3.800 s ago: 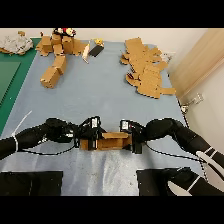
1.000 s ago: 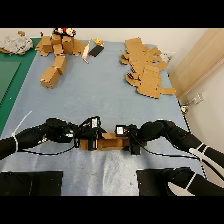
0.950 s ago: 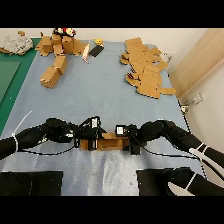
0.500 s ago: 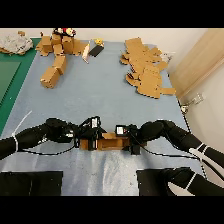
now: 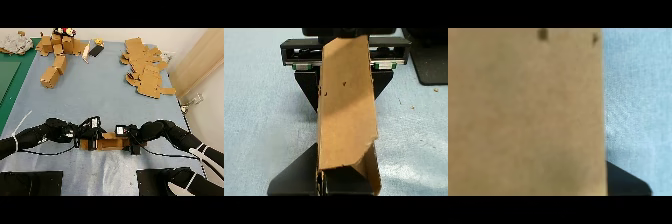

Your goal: Fold the box.

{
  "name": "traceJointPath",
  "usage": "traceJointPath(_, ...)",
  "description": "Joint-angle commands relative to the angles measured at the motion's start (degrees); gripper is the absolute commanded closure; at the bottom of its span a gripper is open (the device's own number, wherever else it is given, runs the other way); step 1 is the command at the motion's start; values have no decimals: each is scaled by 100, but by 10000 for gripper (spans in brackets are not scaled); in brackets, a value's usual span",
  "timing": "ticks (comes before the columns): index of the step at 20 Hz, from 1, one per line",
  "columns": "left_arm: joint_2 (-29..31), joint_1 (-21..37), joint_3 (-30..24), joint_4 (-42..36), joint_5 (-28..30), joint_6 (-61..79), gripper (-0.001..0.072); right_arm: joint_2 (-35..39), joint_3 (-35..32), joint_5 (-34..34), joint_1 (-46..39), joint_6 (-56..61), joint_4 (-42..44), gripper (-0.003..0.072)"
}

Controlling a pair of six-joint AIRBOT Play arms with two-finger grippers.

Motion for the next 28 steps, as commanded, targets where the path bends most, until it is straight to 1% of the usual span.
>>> traceJointPath(1, 2, 4, -2, 0, 37, 37, 696, 7, -2, -2, 7, 4, 2, 185)
traceJointPath(9, 7, 7, -2, 2, 28, -92, 694, 7, -2, -2, 7, 4, 2, 185)
traceJointPath(10, 20, 9, -2, 7, 98, -175, 669, 7, -2, -2, 7, 4, 2, 185)
traceJointPath(11, 52, 9, -2, 17, 240, -284, 352, 7, -2, -2, 7, 4, 2, 185)
traceJointPath(12, 111, 9, 0, 17, 365, -507, 146, 7, -2, -2, 7, 4, 2, 185)
traceJointPath(13, 201, 9, -2, 28, 520, -715, 111, 7, -2, -2, 4, 4, 2, 185)
traceJointPath(14, 319, 9, -2, 101, 619, -918, 111, 7, -2, -2, 7, 4, 2, 185)
traceJointPath(16, 629, 9, -2, 741, 723, -1464, 110, 7, -2, -2, 7, 4, 2, 185)
traceJointPath(17, 811, 9, -11, 1322, 909, -2083, 101, 7, -2, -2, 7, 4, 2, 185)
traceJointPath(18, 986, 22, -46, 1998, 1091, -2839, 14, 7, -2, -2, 7, 4, 2, 185)
traceJointPath(19, 1176, 81, -90, 2730, 1095, -3797, 15, 7, -2, -2, 7, 4, 2, 185)
traceJointPath(21, 1515, 249, -122, 4166, 632, -5530, 14, 7, -2, -2, 7, 4, 2, 185)
traceJointPath(23, 1836, 413, -127, 5366, -216, -6865, 15, 7, -2, -2, 7, 4, 2, 185)
traceJointPath(24, 1976, 463, -127, 5796, -702, -7420, 39, 7, -2, -2, 7, 4, 2, 185)
traceJointPath(25, 2085, 474, -127, 6026, -1152, -8048, 251, 7, -2, -2, 4, 4, 2, 185)
traceJointPath(26, 2162, 459, -127, 6015, -1652, -8557, 618, 7, -2, 0, 7, 4, 2, 184)
traceJointPath(27, 2181, 391, -131, 5805, -1915, -8734, 696, 7, -2, -2, 7, 4, 2, 185)
traceJointPath(28, 2162, 264, -144, 5355, -1906, -8994, 697, 7, -2, -2, 7, 4, 2, 185)
